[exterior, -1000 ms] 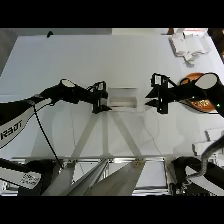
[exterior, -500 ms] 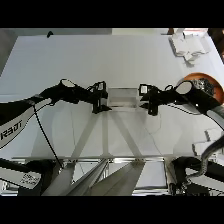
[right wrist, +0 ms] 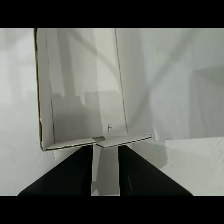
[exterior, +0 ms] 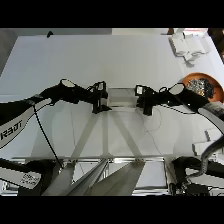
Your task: Fold the box and place the chain.
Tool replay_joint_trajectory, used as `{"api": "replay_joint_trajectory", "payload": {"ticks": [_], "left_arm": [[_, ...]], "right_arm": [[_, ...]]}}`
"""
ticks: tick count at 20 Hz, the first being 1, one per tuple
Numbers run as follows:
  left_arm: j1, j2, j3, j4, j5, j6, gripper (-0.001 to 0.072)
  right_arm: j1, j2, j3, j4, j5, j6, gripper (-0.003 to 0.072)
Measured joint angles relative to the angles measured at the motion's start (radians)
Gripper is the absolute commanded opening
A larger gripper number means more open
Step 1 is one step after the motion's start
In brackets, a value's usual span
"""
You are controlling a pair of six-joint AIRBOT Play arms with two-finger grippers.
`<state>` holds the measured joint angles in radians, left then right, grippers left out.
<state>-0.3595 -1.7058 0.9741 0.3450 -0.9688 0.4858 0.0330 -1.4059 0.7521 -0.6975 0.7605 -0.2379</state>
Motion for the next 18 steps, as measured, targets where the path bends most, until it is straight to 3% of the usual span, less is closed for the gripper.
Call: {"api": "replay_joint_trajectory", "payload": {"ticks": [5,7,8,13,14,16,17,18], "left_arm": [[0.0,0.0,0.0,0.001,0.0,-0.001,0.0355],[0.0,0.0,0.0,0.0,0.0,-0.001,0.0355],[0.0,0.0,0.0,0.0,0.002,0.0,0.0355],[0.001,0.0,0.0,0.0,0.001,0.0,0.0355],[0.001,0.0,0.0,0.0,0.001,0.0,0.0355],[0.001,0.0,0.0,0.0,0.001,0.0,0.0355],[0.0,0.0,0.0,0.0,0.001,0.0,0.0355],[0.0,0.0,0.0,0.0,-0.001,0.0,0.0355]], "right_arm": [[0.007,-0.002,0.0,0.071,0.0,-0.032,0.0159],[0.011,-0.002,0.0,0.085,0.004,-0.04,0.0303],[0.012,-0.002,0.0,0.09,0.007,-0.044,0.0337],[0.014,-0.002,0.0,0.099,0.006,-0.049,0.0333],[0.014,-0.002,0.0,0.1,0.007,-0.05,0.0305],[0.014,-0.002,0.0,0.1,0.005,-0.051,0.0066],[0.015,-0.002,0.0,0.104,0.008,-0.051,0.0012],[0.016,0.0,0.0,0.103,0.011,-0.05,0.0012]]}}
